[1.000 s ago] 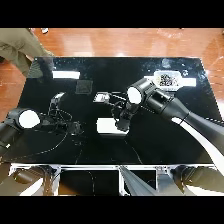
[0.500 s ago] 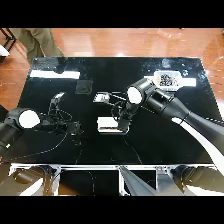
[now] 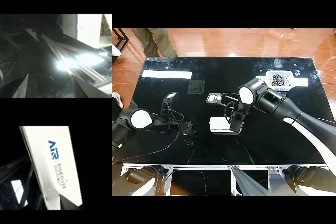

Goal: Fold the box and place the chain.

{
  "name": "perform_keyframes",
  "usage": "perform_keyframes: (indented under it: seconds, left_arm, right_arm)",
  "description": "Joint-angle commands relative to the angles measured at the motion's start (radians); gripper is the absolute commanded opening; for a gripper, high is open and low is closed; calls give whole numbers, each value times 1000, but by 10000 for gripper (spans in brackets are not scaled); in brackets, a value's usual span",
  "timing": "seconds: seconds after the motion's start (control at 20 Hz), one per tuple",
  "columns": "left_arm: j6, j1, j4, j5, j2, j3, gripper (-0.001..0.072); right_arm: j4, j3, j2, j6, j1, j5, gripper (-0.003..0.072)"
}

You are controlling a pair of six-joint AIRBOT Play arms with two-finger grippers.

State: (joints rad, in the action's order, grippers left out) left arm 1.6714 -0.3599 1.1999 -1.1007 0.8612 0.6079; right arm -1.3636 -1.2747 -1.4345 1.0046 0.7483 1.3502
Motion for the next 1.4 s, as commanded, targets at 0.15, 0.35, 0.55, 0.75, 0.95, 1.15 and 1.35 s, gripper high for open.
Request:
perform_keyframes:
  seconds: [0.15, 0.35, 0.55, 0.75, 0.95, 1.15, 1.35]
  left_arm:
    - [0, 1, 0, 0, 1, 0, 632]
    - [0, 1, 0, 0, 1, 0, 632]
    - [0, 1, 0, 0, 1, 0, 632]
    - [0, 1, 0, 0, 1, 0, 632]
    - [0, 1, 0, 0, 1, 0, 632]
    - [0, 1, 0, 0, 1, 0, 632]
    - [0, 1, 0, 0, 1, 0, 632]
  right_arm:
    - [1, 0, 0, -10, 1, -5, 185]
    - [1, 0, 0, -17, 1, -5, 104]
    - [1, 0, 0, -17, 1, -5, 105]
    - [10, 5, 0, -17, 8, -6, 106]
    - [29, 60, -1, -16, 23, -33, 107]
    - [27, 72, 3, 6, 20, -45, 166]
    - [29, 21, 61, 97, -16, -21, 166]
